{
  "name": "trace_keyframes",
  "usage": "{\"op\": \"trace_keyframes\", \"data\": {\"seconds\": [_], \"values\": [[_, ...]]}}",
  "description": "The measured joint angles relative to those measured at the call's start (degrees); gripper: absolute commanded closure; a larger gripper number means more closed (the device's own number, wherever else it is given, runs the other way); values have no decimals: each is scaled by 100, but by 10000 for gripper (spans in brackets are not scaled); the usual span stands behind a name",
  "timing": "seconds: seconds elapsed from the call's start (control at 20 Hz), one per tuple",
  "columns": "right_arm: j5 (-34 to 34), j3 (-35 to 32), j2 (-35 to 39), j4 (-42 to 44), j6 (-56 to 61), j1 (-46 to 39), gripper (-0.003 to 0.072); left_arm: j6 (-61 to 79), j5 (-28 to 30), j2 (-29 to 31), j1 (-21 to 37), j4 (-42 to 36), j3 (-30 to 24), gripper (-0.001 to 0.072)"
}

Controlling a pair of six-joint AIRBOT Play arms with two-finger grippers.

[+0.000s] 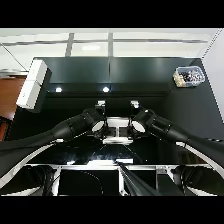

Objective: Fold the box and place the chain.

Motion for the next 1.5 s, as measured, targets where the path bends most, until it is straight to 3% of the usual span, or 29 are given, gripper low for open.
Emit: {"op": "trace_keyframes", "data": {"seconds": [0.1,0.4,0.65,0.8,1.0,1.05,1.1,1.3,1.5], "values": [[-52,17,2,63,-81,-2,251,24,15,0,2,9,-2,679],[109,63,313,94,-367,-179,230,22,22,0,0,-17,-2,679],[640,70,1434,-245,-826,-247,230,17,20,0,0,0,-2,679],[1143,70,2227,-1178,-933,-289,230,4,20,0,0,-2,-2,679],[1456,46,2839,-3209,-990,-946,222,7,17,0,0,-2,0,678],[1314,9,2898,-3569,-992,-1283,-4,9,15,0,0,-2,-2,678],[1036,-50,2927,-3814,-994,-1707,-31,9,15,0,0,-4,0,678],[-474,-184,2632,-3694,-1213,-3648,-30,26,-114,0,0,-4,0,679],[-1316,706,1445,-2577,-1864,-5200,-21,31,-162,0,0,-2,0,678]]}}
